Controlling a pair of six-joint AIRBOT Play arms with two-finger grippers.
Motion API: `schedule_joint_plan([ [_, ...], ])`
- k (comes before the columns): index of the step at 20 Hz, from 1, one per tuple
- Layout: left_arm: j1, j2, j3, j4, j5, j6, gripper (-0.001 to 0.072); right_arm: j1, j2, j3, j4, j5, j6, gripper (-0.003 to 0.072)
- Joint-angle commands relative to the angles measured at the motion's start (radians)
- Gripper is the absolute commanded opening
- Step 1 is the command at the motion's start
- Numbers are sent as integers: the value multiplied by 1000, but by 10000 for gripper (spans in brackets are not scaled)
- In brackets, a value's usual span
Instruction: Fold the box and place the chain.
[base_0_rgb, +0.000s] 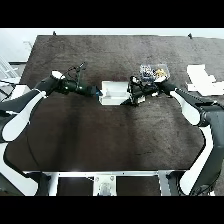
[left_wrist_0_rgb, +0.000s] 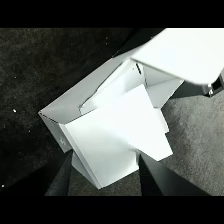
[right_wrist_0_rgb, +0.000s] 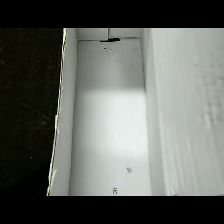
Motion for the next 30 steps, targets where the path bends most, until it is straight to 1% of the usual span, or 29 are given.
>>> schedule_joint_plan([
  [1, -29, 1, 44, 112, 8, -166, 469, 1, 0, 0, 0, 0, 0, 439],
  [2, -40, 1, 58, 147, 8, -212, 394, 1, 0, 0, 0, 0, 0, 439],
  [3, -50, 1, 73, 182, 8, -260, 264, 1, 0, 0, 0, 0, 0, 439],
  [4, -58, 1, 85, 211, 8, -298, 237, 1, 0, 0, 0, 0, 0, 439],
  [8, -83, 1, 108, 261, 28, -377, 239, 1, 0, 0, 0, 0, 0, 439],
  [16, -113, 0, 108, 311, 66, -465, 239, 1, 0, 0, 0, 0, 0, 439],
  [23, -128, 0, 108, 332, 96, -480, 241, 1, 0, 0, 0, 0, 0, 439],
  [24, -133, 0, 108, 341, 98, -489, 356, 1, 0, 0, 0, 0, 0, 439],
  [25, -138, 0, 108, 348, 102, -492, 539, 1, 0, 0, 0, 0, 0, 439],
  [26, -140, 0, 108, 353, 104, -494, 507, 1, 0, 0, 0, 0, 0, 439],
  [27, -140, 0, 108, 356, 102, -501, 441, 1, 0, 0, 0, 0, 0, 439],
  [28, -140, 0, 108, 361, 103, -518, 415, 1, 0, 0, 0, 0, 0, 439],
  [30, -141, 0, 108, 372, 103, -531, 416, 1, 0, 0, 0, 0, 0, 439],
])
